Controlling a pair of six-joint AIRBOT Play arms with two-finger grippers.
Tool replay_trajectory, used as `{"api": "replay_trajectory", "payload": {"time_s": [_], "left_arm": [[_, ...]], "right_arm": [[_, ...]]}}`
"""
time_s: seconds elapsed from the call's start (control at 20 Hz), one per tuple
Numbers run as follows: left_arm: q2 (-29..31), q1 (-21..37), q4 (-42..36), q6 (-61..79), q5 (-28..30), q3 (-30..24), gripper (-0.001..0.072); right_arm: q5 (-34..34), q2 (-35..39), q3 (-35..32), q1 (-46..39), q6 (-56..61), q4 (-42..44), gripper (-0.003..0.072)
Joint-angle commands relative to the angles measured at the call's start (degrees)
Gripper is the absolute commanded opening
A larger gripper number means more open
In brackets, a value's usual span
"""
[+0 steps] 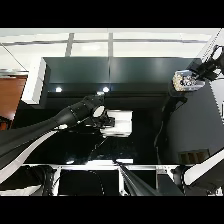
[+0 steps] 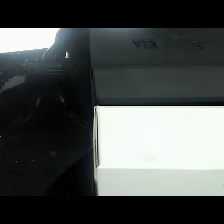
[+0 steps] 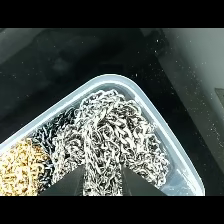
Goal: Fold the box and place the chain.
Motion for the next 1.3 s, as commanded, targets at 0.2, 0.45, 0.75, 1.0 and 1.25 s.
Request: {"api": "replay_trajectory", "payload": {"time_s": [0.2, 0.45, 0.75, 1.0, 1.25], "left_arm": [[0.0, 0.0, 0.0, 0.0, 0.0, 0.0, 0.0029], [0.0, 0.0, 0.0, 0.0, 0.0, 0.0, 0.0030], [0.0, 0.0, 0.0, 0.0, 0.0, 0.0, 0.0030], [0.0, 0.0, 0.0, 0.0, 0.0, 0.0, 0.0029], [0.0, 0.0, 0.0, 0.0, 0.0, 0.0, 0.0029]], "right_arm": [[0.9, -1.9, 0.1, 0.0, 0.1, 1.7, 0.0027], [0.9, 3.4, 0.5, -0.1, -1.6, 0.9, 0.0014], [0.6, 14.5, 0.5, -0.7, -4.5, 1.0, 0.0015], [-3.0, 23.7, 3.0, -1.1, -5.2, 1.2, 0.0015], [-3.2, 26.2, 12.9, -1.1, -7.0, 4.9, 0.0014]]}}
